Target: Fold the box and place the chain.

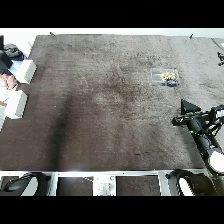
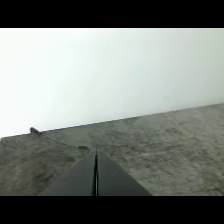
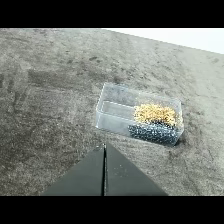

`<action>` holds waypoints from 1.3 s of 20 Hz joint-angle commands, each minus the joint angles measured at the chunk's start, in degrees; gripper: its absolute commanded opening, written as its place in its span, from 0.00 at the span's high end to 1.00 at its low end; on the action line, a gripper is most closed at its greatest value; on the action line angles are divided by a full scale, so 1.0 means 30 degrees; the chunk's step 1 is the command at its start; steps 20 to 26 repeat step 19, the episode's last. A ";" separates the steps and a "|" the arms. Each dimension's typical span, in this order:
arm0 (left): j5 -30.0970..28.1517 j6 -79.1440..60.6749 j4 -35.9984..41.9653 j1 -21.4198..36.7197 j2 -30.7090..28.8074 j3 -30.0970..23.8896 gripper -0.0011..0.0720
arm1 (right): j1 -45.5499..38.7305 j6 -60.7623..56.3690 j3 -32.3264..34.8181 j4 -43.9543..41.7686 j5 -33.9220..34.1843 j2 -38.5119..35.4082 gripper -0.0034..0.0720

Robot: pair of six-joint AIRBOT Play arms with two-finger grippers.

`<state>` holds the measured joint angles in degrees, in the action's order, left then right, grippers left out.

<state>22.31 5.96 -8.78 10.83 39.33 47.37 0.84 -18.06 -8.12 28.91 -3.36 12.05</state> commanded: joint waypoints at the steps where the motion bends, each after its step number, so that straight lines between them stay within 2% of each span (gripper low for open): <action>1: -0.6528 -0.0707 -0.0015 -0.3432 -0.3111 -0.4197 0.98 | 0.0015 0.0000 0.0015 0.0000 -0.0007 -0.0015 0.94; 3: -0.7817 -0.0495 0.0029 -0.4794 -0.4277 -0.6426 0.98 | 0.0015 0.0000 0.0015 0.0000 -0.0007 -0.0015 0.94; 5: -0.8102 0.0051 0.0066 -0.5727 -0.5523 -0.8233 0.98 | 0.0015 0.0000 0.0007 0.0000 -0.0007 -0.0007 0.94; 10: -0.6754 0.1137 0.0058 -0.6018 -0.9799 -1.0717 0.98 | 0.0015 0.0000 0.0015 0.0000 -0.0007 -0.0015 0.94; 14: -0.7133 0.1005 0.0058 -0.6011 -1.0265 -1.1409 0.97 | 0.0015 0.0000 0.0015 0.0000 -0.0007 -0.0015 0.94; 26: -0.7082 0.1005 0.0058 -0.6018 -1.0265 -1.1409 0.97 | 0.0015 0.0000 0.0007 0.0000 -0.0007 -0.0015 0.94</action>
